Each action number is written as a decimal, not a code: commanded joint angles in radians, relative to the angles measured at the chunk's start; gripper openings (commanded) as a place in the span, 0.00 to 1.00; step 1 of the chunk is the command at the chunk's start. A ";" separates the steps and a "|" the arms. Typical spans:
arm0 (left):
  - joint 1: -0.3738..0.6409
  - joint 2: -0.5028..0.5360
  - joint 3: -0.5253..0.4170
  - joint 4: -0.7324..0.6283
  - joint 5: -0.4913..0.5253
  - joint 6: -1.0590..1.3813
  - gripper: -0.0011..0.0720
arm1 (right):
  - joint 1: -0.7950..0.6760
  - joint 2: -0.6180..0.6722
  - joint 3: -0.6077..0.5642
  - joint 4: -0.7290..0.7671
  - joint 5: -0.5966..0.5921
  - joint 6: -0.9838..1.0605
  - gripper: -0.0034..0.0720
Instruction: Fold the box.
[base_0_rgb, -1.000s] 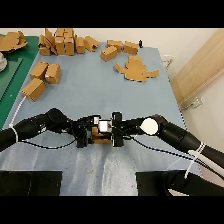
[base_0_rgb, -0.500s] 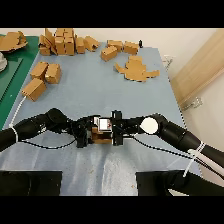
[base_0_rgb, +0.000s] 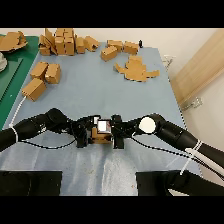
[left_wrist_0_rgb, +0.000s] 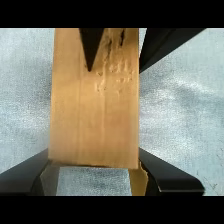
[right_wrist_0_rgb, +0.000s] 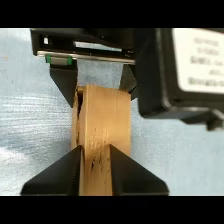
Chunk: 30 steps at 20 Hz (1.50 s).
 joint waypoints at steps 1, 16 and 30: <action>0.000 0.001 0.000 0.000 0.000 -0.001 0.73 | 0.001 -0.001 0.000 0.000 0.029 0.015 0.33; 0.000 0.001 0.000 0.000 0.000 -0.001 0.73 | -0.002 0.208 0.049 -0.134 0.098 0.645 0.24; 0.000 0.001 0.000 0.000 0.000 -0.001 0.73 | 0.058 0.229 -0.594 1.906 -0.052 0.276 0.04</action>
